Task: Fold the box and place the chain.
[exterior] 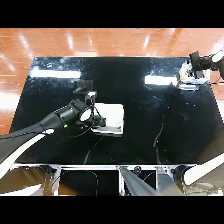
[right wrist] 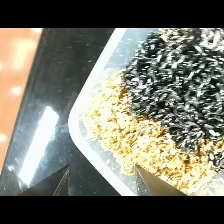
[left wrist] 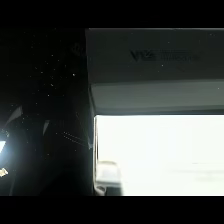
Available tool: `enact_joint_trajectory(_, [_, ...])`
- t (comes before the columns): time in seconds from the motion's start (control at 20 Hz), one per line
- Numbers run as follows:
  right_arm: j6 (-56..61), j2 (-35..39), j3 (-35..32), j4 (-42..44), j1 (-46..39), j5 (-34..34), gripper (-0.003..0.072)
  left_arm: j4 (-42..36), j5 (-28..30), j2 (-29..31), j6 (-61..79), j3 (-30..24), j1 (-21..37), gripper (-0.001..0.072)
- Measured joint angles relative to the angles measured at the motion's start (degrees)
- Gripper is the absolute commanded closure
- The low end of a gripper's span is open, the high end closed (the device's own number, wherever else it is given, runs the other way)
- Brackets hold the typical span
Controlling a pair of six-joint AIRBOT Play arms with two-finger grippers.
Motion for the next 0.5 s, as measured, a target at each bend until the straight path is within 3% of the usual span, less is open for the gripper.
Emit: enact_joint_trajectory(0.5, [2.25,-1.25,0.5,0.04,-0.68,0.48,0.021,0.02,-0.11,0.0,0.02,0.02,0.0,0.0689])
